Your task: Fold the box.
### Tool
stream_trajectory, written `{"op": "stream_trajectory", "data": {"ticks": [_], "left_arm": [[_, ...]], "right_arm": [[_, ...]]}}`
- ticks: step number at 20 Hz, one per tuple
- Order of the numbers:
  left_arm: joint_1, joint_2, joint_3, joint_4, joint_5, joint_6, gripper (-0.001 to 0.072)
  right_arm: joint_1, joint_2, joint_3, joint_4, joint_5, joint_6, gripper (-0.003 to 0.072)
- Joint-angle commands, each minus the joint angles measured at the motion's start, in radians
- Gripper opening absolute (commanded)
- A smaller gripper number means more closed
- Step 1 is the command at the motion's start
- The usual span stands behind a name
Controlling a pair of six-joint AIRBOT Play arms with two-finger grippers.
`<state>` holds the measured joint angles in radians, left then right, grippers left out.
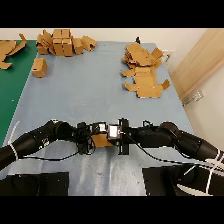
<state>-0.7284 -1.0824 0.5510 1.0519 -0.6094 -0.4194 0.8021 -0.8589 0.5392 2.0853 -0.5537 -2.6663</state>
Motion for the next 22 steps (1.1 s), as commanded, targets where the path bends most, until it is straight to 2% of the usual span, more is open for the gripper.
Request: {"op": "stream_trajectory", "data": {"ticks": [1,7,8,10,22], "left_arm": [[0.0,0.0,0.001,0.0,-0.001,0.0,0.0417],[0.0,0.0,0.001,0.0,0.0,0.0,0.0417],[0.0,0.0,0.001,0.0,0.0,0.0,0.0417],[0.0,0.0,0.001,0.0,0.0,0.0,0.0417],[0.0,0.0,0.001,0.0,0.0,0.0,0.0417]], "right_arm": [[0.004,0.001,-0.007,-0.009,0.026,-0.08,0.0468],[0.024,-0.026,-0.007,0.001,0.028,-0.177,0.0465],[0.031,-0.026,-0.007,0.001,0.03,-0.181,0.0454],[0.034,-0.027,-0.007,0.001,0.031,-0.181,0.0381],[0.034,-0.027,-0.006,-0.145,0.105,-0.196,0.0377]]}}
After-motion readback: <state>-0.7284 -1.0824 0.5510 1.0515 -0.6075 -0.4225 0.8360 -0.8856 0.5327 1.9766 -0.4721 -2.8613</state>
